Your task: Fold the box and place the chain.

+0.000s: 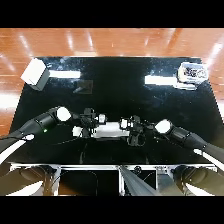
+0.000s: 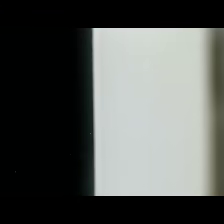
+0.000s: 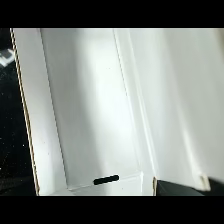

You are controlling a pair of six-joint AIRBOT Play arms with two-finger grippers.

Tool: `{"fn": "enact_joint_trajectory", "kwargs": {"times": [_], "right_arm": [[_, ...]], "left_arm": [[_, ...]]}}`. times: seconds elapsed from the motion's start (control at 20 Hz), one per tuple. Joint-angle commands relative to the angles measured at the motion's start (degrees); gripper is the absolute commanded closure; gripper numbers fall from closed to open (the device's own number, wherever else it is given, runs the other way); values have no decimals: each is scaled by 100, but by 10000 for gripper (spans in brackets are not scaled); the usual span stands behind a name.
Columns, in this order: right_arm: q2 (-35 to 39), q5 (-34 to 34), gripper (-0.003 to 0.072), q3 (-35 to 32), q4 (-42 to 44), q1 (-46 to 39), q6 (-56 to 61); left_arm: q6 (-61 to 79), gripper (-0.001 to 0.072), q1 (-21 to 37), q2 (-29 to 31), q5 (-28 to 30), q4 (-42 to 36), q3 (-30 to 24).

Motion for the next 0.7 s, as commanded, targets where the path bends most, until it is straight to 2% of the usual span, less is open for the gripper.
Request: {"fn": "enact_joint_trajectory", "kwargs": {"times": [0.0,0.5,0.55,0.65], "right_arm": [[-4,0,50,2,4,4,11],[-4,0,50,2,4,4,11],[-4,0,51,2,4,4,11],[-4,0,50,2,4,4,11]], "left_arm": [[2,689,0,-2,-4,0,4],[-319,685,0,17,-24,0,4],[-372,653,0,17,-24,0,4],[-398,314,-2,22,-24,-50,4]]}}
